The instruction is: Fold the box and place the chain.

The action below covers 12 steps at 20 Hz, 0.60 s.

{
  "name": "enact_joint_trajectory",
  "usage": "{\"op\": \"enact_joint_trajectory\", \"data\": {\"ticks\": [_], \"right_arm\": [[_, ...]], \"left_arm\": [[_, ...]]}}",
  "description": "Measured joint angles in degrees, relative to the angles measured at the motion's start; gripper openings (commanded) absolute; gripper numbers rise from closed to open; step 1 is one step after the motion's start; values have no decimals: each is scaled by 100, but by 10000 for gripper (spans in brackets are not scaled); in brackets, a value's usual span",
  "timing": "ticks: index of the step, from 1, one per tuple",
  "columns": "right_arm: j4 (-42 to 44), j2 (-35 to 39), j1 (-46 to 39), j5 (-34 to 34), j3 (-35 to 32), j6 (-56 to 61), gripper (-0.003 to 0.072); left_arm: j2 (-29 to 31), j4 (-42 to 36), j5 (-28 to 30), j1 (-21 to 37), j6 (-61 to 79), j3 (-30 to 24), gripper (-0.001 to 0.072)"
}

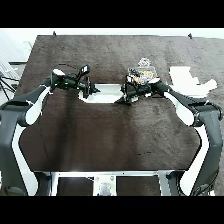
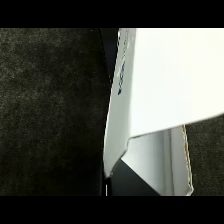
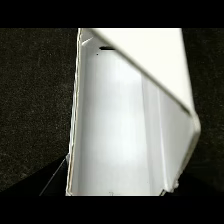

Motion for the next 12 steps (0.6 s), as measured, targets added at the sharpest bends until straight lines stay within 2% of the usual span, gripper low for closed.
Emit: {"op": "enact_joint_trajectory", "data": {"ticks": [12], "right_arm": [[0, 0, 2, 4, -2, 2, 506]], "left_arm": [[0, -28, -70, 0, -94, 0, 21]]}}
